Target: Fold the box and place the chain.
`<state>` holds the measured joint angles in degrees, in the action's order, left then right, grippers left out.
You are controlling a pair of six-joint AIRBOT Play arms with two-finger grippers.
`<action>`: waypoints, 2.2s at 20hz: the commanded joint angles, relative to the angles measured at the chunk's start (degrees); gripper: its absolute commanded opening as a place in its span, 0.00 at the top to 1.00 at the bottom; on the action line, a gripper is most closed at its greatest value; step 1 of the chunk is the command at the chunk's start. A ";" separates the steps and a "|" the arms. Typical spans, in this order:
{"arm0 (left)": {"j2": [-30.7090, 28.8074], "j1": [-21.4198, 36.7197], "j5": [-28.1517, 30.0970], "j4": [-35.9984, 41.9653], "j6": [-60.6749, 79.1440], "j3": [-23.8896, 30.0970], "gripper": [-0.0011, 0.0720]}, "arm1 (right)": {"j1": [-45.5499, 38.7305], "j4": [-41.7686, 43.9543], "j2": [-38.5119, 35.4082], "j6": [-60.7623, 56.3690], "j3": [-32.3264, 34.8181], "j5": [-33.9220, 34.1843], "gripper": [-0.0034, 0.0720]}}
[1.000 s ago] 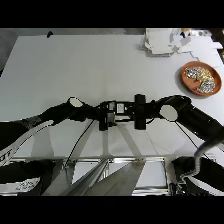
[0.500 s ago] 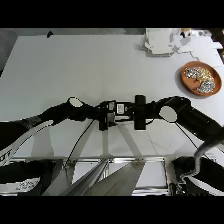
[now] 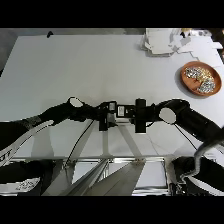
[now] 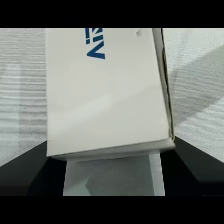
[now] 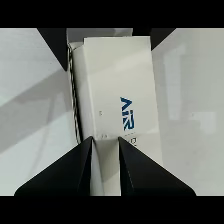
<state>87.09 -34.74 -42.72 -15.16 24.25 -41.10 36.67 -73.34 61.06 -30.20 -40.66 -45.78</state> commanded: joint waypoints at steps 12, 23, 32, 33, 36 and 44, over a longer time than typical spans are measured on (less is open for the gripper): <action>-0.04 0.02 0.46 0.15 -0.09 0.02 0.64 | -2.12 5.49 -4.33 0.02 0.07 -3.10 0.93; -0.04 0.02 0.46 0.15 -0.09 0.02 0.64 | -3.21 6.36 0.15 0.20 0.09 -7.34 0.93; -0.04 0.02 0.46 0.15 -0.09 0.02 0.64 | -3.21 6.14 2.01 0.26 1.40 -6.38 0.93; -0.04 0.00 0.46 0.17 -0.09 0.02 0.64 | -3.21 6.08 2.01 0.26 1.92 -6.25 0.93; -0.04 0.02 0.46 0.15 -0.09 0.02 0.64 | -3.21 5.86 2.01 0.24 2.19 -6.25 0.93; -0.04 0.00 0.48 0.15 -0.09 0.02 0.64 | -3.21 5.62 1.64 0.24 2.99 -5.35 0.93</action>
<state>87.09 -34.79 -42.15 -15.05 24.16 -41.08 33.45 -67.37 62.96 -29.93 -37.93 -51.33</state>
